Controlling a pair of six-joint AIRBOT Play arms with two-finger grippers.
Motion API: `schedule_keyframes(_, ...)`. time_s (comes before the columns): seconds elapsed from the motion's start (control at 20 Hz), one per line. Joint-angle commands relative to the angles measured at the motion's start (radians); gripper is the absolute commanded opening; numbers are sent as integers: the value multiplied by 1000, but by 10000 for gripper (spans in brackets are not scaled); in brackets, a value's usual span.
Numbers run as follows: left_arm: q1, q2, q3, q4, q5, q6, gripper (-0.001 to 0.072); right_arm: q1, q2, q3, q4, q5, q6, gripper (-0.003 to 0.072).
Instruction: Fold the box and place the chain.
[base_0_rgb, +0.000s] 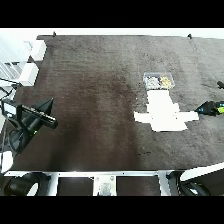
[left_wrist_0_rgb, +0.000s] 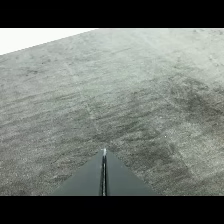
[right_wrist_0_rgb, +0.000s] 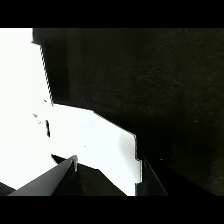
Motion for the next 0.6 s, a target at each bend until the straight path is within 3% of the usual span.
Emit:
schedule_keyframes(0.0,0,0,0,0,0,0,22,5,-8,-49,17,13,-6,477)
schedule_keyframes(0.15,0,0,0,0,0,0,22,10,-8,-129,72,15,-58,473)
schedule_keyframes(0.25,0,0,0,0,0,0,22,23,-8,-158,84,16,-73,397)
schedule_keyframes(0.35,0,0,0,0,0,0,22,35,-8,-165,94,17,-81,396)
schedule_keyframes(0.45,0,0,0,0,0,0,22,48,-8,-166,124,18,-84,339)
schedule_keyframes(0.55,0,0,0,0,0,0,22,64,-8,-166,138,22,-83,223)
